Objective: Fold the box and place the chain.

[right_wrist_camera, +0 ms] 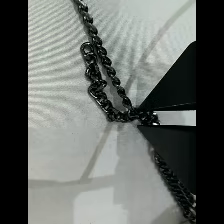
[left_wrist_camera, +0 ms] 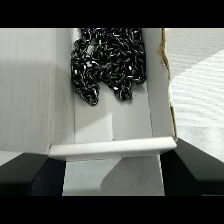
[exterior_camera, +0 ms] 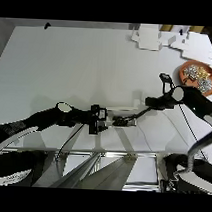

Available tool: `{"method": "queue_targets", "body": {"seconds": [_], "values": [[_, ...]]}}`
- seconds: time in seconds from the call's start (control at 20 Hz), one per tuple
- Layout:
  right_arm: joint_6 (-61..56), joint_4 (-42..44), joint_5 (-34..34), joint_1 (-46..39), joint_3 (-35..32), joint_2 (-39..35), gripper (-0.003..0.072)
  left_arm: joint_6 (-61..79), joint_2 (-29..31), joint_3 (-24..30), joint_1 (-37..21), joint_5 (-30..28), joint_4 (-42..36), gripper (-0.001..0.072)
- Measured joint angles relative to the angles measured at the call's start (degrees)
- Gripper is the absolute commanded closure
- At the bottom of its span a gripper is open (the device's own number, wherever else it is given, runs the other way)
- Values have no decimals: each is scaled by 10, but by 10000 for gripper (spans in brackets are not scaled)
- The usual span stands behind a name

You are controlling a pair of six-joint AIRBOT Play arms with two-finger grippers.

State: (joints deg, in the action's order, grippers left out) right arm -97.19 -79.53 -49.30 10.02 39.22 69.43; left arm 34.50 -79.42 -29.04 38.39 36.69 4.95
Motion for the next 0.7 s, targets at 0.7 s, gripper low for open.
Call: {"method": "queue_targets", "body": {"seconds": [0.7], "values": [[29,5,-26,0,0,-135,667,0,0,0,0,0,0,434]]}}
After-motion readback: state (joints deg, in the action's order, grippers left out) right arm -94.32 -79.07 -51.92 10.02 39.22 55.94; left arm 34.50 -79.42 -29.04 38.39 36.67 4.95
